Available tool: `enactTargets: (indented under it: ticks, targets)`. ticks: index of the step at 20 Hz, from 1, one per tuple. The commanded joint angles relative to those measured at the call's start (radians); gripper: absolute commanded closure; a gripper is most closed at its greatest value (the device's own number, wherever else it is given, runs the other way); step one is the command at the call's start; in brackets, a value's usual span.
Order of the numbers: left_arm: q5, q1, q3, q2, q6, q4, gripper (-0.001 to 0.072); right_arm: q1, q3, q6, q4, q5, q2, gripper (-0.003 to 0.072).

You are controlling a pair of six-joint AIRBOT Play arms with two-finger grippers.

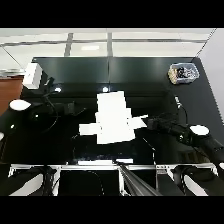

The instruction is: Fold the box and place the chain.

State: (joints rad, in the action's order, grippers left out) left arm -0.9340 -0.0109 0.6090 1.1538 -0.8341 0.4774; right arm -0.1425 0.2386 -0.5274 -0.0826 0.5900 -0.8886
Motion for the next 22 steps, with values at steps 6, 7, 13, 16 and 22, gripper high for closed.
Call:
enactTargets:
  ticks: [6, 7, 13, 16, 22]
  targets:
    - [-0.298, -0.134, 0.293, 0.449, 0.09, -0.018, 0.0005, -0.092, -0.013, 0.007, 0.03, -0.076, 0.004, 0.0675]
    - [-0.369, -0.155, 0.338, 0.492, 0.095, -0.004, 0.0005, -0.093, -0.013, 0.007, 0.03, -0.076, 0.004, 0.0675]
    - [-0.655, -0.246, 0.611, 0.685, 0.091, 0.216, 0.0163, -0.093, -0.013, 0.005, 0.03, -0.075, 0.004, 0.0675]
    - [-0.654, -0.251, 0.666, 0.713, 0.09, 0.22, 0.0325, -0.093, -0.013, 0.005, 0.028, -0.073, 0.004, 0.0675]
    - [-0.711, -0.251, 0.692, 0.76, 0.11, 0.214, 0.0681, -0.093, -0.013, 0.005, 0.026, -0.073, 0.004, 0.0672]
